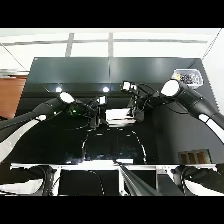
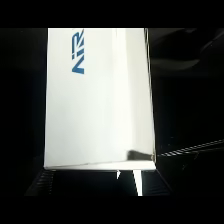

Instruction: Fold the box and place the chain.

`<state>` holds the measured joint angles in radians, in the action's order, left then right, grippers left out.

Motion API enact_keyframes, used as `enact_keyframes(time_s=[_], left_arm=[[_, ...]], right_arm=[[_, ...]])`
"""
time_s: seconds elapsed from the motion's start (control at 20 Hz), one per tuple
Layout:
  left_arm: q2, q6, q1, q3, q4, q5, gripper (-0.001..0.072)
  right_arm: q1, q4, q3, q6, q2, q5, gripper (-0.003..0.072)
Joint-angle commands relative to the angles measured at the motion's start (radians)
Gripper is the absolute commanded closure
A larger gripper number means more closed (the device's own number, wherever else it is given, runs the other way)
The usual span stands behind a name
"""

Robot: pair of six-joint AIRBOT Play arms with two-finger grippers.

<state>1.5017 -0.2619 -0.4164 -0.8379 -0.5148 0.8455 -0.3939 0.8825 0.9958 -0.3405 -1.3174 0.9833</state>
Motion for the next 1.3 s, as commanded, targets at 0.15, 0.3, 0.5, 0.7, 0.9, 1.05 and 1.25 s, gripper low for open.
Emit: enact_keyframes(time_s=[0.15, 0.3, 0.5, 0.7, 0.9, 1.05, 1.25], left_arm=[[0.001, 0.0, -0.001, -0.001, 0.0, 0.0, 0.0306], [0.001, 0.0, -0.001, -0.001, 0.0, 0.0, 0.0306], [0.001, 0.0, -0.001, -0.001, 0.0, 0.0, 0.0306], [0.001, 0.0, -0.001, -0.001, 0.0, 0.0, 0.0306], [0.001, 0.0, -0.001, -0.001, 0.0, 0.0, 0.0306], [0.001, 0.0, -0.001, -0.001, 0.0, 0.0, 0.0306], [0.001, 0.0, -0.001, -0.001, 0.0, 0.0, 0.0306]], right_arm=[[-0.001, 0.0, 0.0, 0.0, -0.008, 0.015, 0.0388], [-0.001, 0.0, -0.002, -0.001, -0.009, 0.015, 0.0388], [-0.001, 0.0, -0.002, -0.004, -0.009, 0.016, 0.0388], [-0.001, -0.001, -0.002, -0.019, -0.02, 0.019, 0.0388], [-0.001, -0.003, -0.002, -0.019, -0.024, 0.026, 0.0388], [-0.001, -0.003, -0.002, -0.023, -0.029, 0.04, 0.0388], [-0.001, -0.003, -0.002, -0.034, -0.029, 0.049, 0.0378]])
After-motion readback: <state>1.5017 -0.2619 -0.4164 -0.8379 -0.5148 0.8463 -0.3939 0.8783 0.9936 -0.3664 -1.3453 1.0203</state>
